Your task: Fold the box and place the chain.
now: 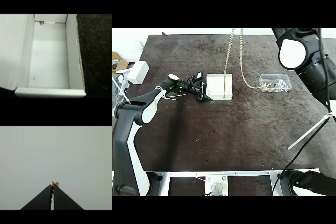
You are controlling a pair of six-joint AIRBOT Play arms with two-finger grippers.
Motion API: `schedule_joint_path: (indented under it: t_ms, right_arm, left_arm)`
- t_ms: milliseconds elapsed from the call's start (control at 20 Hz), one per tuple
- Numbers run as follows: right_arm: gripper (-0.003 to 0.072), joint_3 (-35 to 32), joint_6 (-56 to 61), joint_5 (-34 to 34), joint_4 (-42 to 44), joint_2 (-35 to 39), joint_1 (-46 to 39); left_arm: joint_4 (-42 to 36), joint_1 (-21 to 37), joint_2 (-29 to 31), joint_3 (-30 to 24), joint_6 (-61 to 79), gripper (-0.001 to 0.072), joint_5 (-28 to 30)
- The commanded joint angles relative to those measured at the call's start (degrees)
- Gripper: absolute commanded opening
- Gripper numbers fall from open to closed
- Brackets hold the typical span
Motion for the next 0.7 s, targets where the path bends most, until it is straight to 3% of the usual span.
schedule_joint_path:
  t_ms: [0,400,650]
  right_arm:
    - [0.0002,0.20,0.09,-3.39,0.94,-1.49,0.09]
    - [0.0002,0.59,0.04,-8.04,0.94,-2.08,0.04]
    - [0.0003,0.55,0.09,-3.43,0.96,-2.08,0.07]
  left_arm:
    - [0.02,-0.04,-0.02,-0.02,0.00,0.0346,0.02]
    - [0.02,-0.04,-0.02,-0.02,0.00,0.0346,0.02]
    - [0.02,-0.04,-0.02,-0.02,0.00,0.0346,0.02]
